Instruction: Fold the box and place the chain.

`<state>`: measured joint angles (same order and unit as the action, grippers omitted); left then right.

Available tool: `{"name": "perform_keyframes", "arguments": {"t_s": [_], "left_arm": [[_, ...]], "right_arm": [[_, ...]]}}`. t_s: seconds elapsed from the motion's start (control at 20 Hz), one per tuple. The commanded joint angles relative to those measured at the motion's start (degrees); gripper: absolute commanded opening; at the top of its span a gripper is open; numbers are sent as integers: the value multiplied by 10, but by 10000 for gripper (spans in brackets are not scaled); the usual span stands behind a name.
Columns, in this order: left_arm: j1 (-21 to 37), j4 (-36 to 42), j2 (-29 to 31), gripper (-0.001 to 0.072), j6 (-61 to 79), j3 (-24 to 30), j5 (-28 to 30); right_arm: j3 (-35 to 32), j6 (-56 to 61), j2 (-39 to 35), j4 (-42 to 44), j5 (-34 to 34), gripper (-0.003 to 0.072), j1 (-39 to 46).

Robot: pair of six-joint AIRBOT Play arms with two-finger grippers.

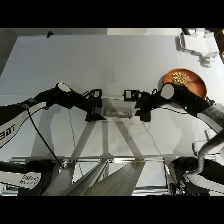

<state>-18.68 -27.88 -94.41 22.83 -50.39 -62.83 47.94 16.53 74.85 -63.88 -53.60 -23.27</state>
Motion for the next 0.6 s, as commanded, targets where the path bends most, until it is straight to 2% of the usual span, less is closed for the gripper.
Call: {"name": "perform_keyframes", "arguments": {"t_s": [0.0, 0.3, 0.55], "left_arm": [[0, 0, 0, 114, 0, 0, 0], [0, 0, 0, 114, 0, 0, 0], [0, 0, 0, 114, 0, 0, 0]], "right_arm": [[-1, -5, 12, 8, -1, 329, -4], [-1, -5, 39, 30, 14, 324, -21], [-1, -6, 39, 85, 20, 208, -21]]}}
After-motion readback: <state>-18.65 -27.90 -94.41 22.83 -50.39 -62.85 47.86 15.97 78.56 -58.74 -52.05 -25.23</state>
